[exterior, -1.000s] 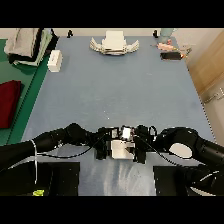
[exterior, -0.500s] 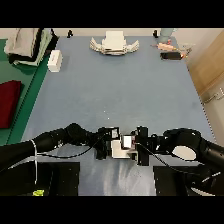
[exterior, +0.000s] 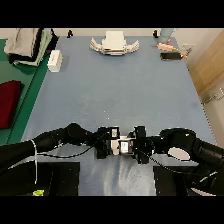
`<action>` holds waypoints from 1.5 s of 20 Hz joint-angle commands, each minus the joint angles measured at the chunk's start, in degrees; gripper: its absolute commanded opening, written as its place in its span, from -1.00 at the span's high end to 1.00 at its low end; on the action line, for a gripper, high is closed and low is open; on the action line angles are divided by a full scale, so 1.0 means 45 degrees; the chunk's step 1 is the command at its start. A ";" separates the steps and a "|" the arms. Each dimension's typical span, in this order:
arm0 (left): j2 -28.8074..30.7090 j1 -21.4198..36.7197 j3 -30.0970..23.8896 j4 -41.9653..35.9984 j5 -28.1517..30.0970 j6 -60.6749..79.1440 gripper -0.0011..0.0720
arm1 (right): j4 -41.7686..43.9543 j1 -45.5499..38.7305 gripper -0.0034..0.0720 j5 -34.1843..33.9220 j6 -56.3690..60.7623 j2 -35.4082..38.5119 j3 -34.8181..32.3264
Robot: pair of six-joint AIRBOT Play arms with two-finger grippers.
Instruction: Fold the box.
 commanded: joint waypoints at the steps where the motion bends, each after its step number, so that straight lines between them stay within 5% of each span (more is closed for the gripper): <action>1: 0.0000 0.0010 0.0010 0.0005 -0.0044 0.0029 -0.30 | -0.0423 0.0296 -0.43 -0.0126 -0.0049 -0.0044 -0.0010; 3: 0.0000 0.0010 0.0010 0.0005 -0.0044 0.0029 -0.30 | -0.0423 0.0486 -0.37 -0.0126 -0.0044 -0.0044 -0.0010; 4: 0.0000 0.0010 0.0010 0.0005 -0.0044 0.0029 -0.30 | -0.0427 0.0554 -0.14 -0.0121 -0.0039 -0.0039 -0.0010; 23: 0.0000 0.0010 0.0010 0.0005 -0.0044 0.0029 -0.30 | -0.1885 0.0612 -0.05 -0.1200 -0.0015 0.1146 0.0005; 25: 0.0000 0.0010 0.0010 0.0005 -0.0044 0.0029 -0.30 | -0.1530 0.0622 -0.10 -0.1059 -0.0019 0.1166 0.0005; 27: 0.0000 0.0010 0.0010 0.0005 -0.0044 0.0029 -0.30 | -0.0627 0.0622 -0.51 -0.0593 -0.0024 0.1185 0.0005; 30: 0.0000 0.0010 0.0010 0.0005 -0.0044 0.0029 -0.30 | -0.0083 0.0622 -0.51 0.0141 -0.0024 0.1185 0.0005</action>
